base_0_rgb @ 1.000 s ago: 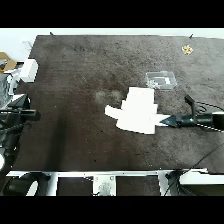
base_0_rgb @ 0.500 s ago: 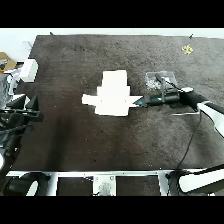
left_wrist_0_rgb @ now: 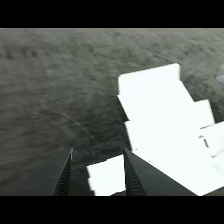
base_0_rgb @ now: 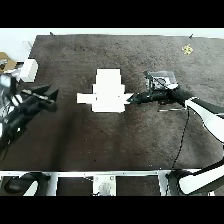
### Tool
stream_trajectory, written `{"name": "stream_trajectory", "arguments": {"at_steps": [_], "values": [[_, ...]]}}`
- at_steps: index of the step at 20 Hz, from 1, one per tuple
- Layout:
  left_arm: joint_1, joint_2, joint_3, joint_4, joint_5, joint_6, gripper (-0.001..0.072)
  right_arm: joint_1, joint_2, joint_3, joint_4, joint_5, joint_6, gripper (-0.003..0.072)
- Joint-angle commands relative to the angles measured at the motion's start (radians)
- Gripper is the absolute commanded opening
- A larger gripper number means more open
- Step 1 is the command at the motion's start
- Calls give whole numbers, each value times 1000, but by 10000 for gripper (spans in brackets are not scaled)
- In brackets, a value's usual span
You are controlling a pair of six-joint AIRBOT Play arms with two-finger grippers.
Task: Fold the box and place the chain.
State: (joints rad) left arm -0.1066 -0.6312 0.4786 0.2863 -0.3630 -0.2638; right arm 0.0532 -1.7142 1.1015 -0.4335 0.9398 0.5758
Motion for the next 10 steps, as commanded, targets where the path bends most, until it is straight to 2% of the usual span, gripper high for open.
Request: {"name": "stream_trajectory", "arguments": {"at_steps": [1,5,10], "values": [[0,-261,175,-2,-165,-37,344,12,-1,3,-11,-39,-30,2],[0,-563,417,52,-328,-126,344,12,0,3,-11,-29,-31,3],[0,-966,851,272,-666,-325,355,10,0,3,-15,-29,-36,3]]}}
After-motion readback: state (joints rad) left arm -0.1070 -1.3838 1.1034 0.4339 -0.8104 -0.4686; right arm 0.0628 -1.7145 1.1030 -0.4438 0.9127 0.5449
